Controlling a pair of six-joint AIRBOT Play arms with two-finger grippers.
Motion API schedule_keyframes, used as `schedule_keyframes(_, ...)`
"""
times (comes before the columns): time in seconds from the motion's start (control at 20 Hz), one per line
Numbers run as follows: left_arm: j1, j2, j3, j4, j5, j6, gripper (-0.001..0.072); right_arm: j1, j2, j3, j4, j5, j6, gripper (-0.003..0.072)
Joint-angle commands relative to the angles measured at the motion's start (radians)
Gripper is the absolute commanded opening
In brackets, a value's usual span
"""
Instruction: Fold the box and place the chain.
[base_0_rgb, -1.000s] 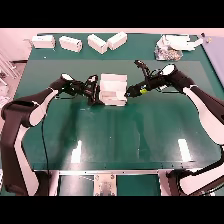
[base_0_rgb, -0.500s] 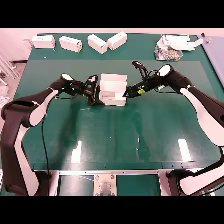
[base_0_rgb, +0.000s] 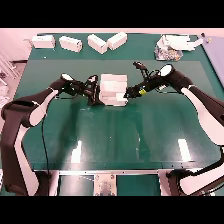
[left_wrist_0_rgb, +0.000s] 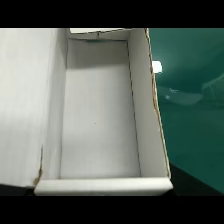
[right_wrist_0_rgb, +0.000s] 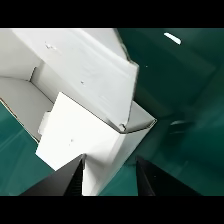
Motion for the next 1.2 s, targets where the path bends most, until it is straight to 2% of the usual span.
schedule_keyframes(0.0,0.001,0.000,0.001,0.000,-0.001,0.000,0.0347,0.012,0.000,0.000,0.011,-0.011,-0.001,0.0380)
schedule_keyframes(0.35,0.001,0.000,0.001,0.000,-0.001,0.000,0.0346,0.036,0.000,0.000,0.056,-0.049,0.017,0.0387)
schedule_keyframes(0.45,0.001,0.000,0.001,0.000,-0.001,0.000,0.0346,0.042,0.000,-0.001,0.055,-0.060,0.049,0.0426)
schedule_keyframes(0.6,0.001,0.000,0.001,0.000,-0.003,0.000,0.0347,0.055,-0.001,-0.001,0.047,-0.102,0.077,0.0426)
schedule_keyframes(0.85,0.001,0.000,0.001,-0.001,-0.002,0.000,0.0346,0.098,-0.003,0.000,-0.082,-0.163,0.203,0.0429)
schedule_keyframes(1.15,0.001,0.000,0.001,-0.001,-0.002,0.000,0.0347,0.132,-0.019,0.000,-0.150,-0.192,0.294,0.0435)
